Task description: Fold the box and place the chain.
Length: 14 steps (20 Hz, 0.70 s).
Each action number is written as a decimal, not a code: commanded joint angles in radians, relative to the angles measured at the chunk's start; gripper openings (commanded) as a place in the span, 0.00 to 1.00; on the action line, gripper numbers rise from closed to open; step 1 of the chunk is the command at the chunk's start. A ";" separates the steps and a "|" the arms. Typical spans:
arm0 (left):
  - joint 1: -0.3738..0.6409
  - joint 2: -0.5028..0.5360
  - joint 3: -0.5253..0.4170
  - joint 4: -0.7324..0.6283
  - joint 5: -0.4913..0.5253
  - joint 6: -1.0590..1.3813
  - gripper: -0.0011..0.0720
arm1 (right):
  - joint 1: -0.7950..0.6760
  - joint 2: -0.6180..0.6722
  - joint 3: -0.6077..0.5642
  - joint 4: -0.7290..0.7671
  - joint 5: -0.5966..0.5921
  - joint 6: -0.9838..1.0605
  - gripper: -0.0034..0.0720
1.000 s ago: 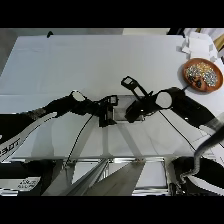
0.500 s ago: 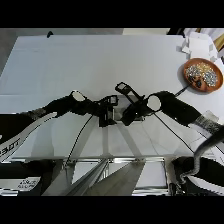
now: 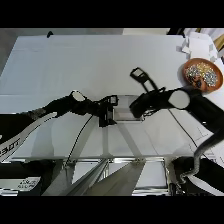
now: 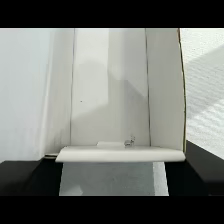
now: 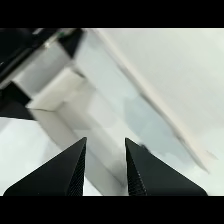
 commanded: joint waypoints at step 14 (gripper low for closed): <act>0.000 0.000 0.000 0.000 0.000 0.000 0.36 | -0.479 -0.203 0.000 -0.230 0.110 0.145 0.41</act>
